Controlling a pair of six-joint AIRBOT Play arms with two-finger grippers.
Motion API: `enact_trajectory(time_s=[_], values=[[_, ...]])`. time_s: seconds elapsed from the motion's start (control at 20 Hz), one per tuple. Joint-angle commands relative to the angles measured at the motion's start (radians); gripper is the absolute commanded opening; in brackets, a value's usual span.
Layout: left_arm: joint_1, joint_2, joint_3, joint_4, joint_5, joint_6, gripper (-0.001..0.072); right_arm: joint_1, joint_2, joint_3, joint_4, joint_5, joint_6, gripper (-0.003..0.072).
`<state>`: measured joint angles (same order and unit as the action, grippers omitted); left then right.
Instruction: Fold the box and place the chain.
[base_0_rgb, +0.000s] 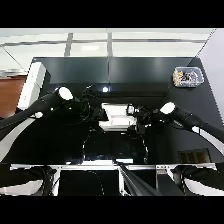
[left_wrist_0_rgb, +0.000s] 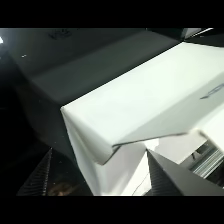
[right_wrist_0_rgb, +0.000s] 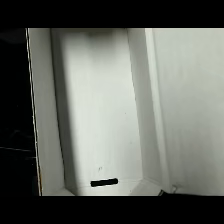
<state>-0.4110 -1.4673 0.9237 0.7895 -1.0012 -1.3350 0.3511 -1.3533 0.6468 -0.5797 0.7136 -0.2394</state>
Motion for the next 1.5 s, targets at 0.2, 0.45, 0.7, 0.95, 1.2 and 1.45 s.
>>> enact_trajectory(time_s=[0.2,0.45,0.7,0.95,1.2,1.45], values=[[-0.019,0.000,0.063,0.028,-0.074,-0.069,0.0547,0.000,0.000,0.001,0.000,0.000,0.000,0.0189],[-0.045,0.000,0.107,0.152,-0.106,-0.207,0.0482,0.000,0.000,0.001,0.000,0.000,0.000,0.0189],[-0.096,0.000,0.143,0.245,-0.103,-0.297,0.0481,0.000,0.000,0.001,0.000,0.000,0.000,0.0189],[-0.120,0.000,0.146,0.251,-0.098,-0.326,0.0358,0.000,0.000,0.001,0.000,0.000,0.000,0.0189],[-0.165,-0.003,0.148,0.351,-0.071,-0.452,0.0358,0.000,0.000,0.001,0.000,0.000,0.000,0.0189],[-0.184,-0.004,0.148,0.351,-0.067,-0.480,0.0356,0.000,0.000,0.001,0.000,0.000,0.000,0.0189]])
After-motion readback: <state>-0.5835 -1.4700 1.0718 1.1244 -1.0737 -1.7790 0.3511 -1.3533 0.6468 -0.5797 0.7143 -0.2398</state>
